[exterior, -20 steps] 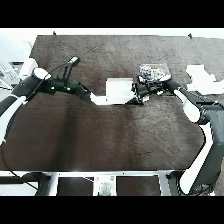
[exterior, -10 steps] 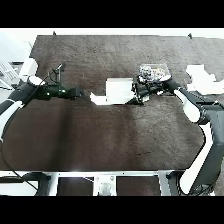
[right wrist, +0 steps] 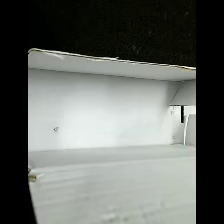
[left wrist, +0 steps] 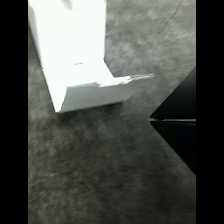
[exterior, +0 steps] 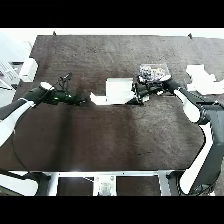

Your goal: Fold the box and place the chain.

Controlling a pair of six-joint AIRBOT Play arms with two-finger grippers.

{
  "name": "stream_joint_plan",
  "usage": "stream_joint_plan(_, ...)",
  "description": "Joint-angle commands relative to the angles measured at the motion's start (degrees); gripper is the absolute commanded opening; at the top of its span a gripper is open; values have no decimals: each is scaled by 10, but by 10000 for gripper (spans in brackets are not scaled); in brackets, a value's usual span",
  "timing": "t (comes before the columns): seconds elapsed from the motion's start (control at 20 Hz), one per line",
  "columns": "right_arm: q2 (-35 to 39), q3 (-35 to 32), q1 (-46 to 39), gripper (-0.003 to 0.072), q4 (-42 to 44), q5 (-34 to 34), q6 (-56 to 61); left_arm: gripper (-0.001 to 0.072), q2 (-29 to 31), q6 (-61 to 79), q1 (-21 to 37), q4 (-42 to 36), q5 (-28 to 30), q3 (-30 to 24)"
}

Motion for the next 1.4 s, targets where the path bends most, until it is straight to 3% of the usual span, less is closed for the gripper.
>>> stream_joint_plan(0.0,0,0,0,415,0,0,0,22,-34,-13,-26,-3,29,27)
stream_joint_plan(0.3,0,0,0,415,0,0,0,22,-111,-50,-67,-3,-1,118)
stream_joint_plan(0.65,0,0,0,415,0,0,0,25,-98,-49,-72,-10,-43,176)
stream_joint_plan(0.7,0,0,0,415,0,0,0,113,-94,-49,-72,-11,-43,177)
stream_joint_plan(0.75,0,0,0,415,0,0,0,273,-90,-49,-72,-11,-44,178)
stream_joint_plan(1.35,0,0,0,415,0,0,0,320,-84,-40,-91,-20,-28,179)
